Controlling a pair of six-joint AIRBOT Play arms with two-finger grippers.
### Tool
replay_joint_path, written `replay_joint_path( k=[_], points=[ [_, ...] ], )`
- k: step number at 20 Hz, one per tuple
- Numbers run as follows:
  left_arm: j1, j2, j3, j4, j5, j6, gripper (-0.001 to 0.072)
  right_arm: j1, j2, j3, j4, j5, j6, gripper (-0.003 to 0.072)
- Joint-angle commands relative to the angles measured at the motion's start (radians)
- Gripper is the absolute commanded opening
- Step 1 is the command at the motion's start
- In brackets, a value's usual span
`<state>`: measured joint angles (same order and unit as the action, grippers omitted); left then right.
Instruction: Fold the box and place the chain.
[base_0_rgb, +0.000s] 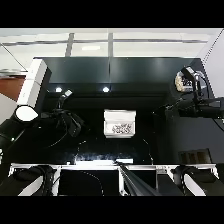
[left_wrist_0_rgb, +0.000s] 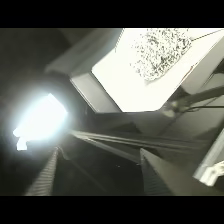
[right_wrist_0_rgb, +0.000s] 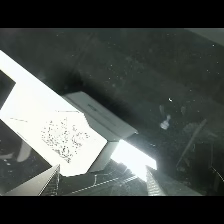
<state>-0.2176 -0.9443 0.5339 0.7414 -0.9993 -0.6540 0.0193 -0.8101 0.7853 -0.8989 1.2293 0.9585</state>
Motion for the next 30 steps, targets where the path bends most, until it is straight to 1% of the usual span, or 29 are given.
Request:
replay_joint_path(
  k=[1, 3, 4, 6, 8, 10, 12, 15, 19, 23, 24, 30],
  points=[
    [-0.008, -0.047, -0.035, -0.06, 0.043, 0.394, 0.0708, 0.0, -0.001, 0.001, -0.001, -0.002, 0.0, 0.062],
    [-0.062, -0.093, -0.035, -0.056, 0.055, 0.7, 0.0708, 0.0, -0.001, 0.001, -0.002, -0.002, 0.0, 0.062],
    [-0.082, -0.115, -0.035, -0.058, 0.07, 0.781, 0.0708, 0.0, -0.001, 0.001, -0.003, -0.003, 0.0, 0.062],
    [-0.11, -0.158, -0.03, -0.054, 0.107, 0.855, 0.0708, 0.0, -0.001, 0.001, -0.003, -0.009, 0.0, 0.062],
    [-0.127, -0.207, -0.02, -0.103, 0.101, 0.921, 0.0708, 0.0, -0.001, 0.001, -0.003, -0.025, 0.0, 0.062],
    [-0.131, -0.266, -0.002, -0.181, 0.089, 0.972, 0.0708, 0.0, -0.001, 0.001, -0.003, -0.041, -0.001, 0.062],
    [-0.134, -0.315, 0.031, -0.204, 0.043, 0.988, 0.0706, 0.0, -0.001, 0.001, 0.012, -0.043, -0.018, 0.062],
    [-0.147, -0.348, 0.061, -0.208, 0.073, 0.982, 0.0706, 0.026, -0.001, 0.001, 0.014, -0.047, -0.08, 0.0619],
    [-0.164, -0.399, 0.116, -0.208, 0.074, 0.94, 0.0705, 0.031, -0.001, 0.001, 0.014, -0.069, -0.08, 0.062],
    [-0.198, -0.418, 0.138, -0.212, 0.084, 0.935, 0.0706, 0.031, -0.001, 0.001, 0.014, -0.074, -0.079, 0.0612],
    [-0.201, -0.42, 0.141, -0.23, 0.093, 0.932, 0.0706, 0.031, -0.001, 0.001, 0.015, -0.074, -0.079, 0.0612],
    [-0.201, -0.435, 0.158, -0.227, 0.101, 0.896, 0.0706, 0.031, -0.001, 0.001, 0.015, -0.074, -0.079, 0.0612]
  ],
)
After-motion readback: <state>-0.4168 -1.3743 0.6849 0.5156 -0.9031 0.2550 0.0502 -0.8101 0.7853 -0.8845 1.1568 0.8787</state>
